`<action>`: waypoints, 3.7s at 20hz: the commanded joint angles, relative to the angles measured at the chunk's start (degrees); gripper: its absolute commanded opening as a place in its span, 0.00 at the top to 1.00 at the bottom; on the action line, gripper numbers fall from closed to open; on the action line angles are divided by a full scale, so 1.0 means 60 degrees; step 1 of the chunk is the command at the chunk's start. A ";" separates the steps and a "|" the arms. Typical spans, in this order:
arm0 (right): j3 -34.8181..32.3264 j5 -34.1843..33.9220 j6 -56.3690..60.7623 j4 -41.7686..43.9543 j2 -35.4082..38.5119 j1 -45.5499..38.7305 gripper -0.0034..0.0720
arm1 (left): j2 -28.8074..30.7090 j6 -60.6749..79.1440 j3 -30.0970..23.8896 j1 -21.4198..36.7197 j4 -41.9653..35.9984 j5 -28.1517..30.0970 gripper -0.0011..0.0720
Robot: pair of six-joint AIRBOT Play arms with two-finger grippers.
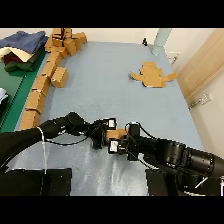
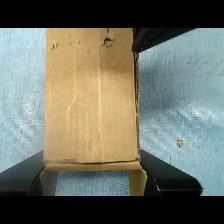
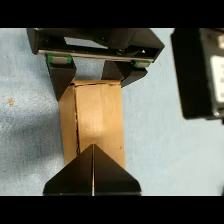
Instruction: Fold the box.
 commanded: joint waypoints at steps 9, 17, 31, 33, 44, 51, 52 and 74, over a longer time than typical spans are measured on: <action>-0.0117 0.0189 0.0011 0.0011 -0.0590 0.0000 0.95 | -0.0004 0.0004 0.0000 -0.0004 0.0004 0.0004 0.27; -0.0117 0.0186 0.0011 0.0000 -0.0594 0.0000 0.95 | -0.0004 0.0004 0.0000 -0.0004 0.0004 0.0004 0.27; 0.0251 -0.3191 0.6499 -0.2412 0.1967 -0.0026 0.95 | -0.0004 0.0004 0.0000 -0.0004 0.0004 0.0004 0.27; 0.0251 -0.3898 0.8735 -0.2907 0.1956 -0.0029 0.95 | -0.0004 0.0004 0.0000 -0.0004 0.0004 0.0004 0.27; 0.0233 -0.4827 1.4029 -0.2728 0.1555 -0.0029 0.95 | -0.0004 0.0004 0.0000 -0.0004 0.0000 0.0004 0.27; 0.0237 -0.4823 1.4979 -0.2761 0.0761 -0.0029 0.95 | 0.0448 -0.0714 0.0200 0.0000 0.0015 0.0783 0.27; 0.0237 -0.4830 1.5038 -0.2830 0.0769 -0.0029 0.95 | 0.0583 -0.0780 0.0200 0.0007 0.0015 0.1096 0.27; 0.0237 -0.5198 1.5533 -0.3708 0.0765 -0.0907 0.95 | 0.0903 -0.3770 0.0204 0.7322 0.0288 0.4437 0.27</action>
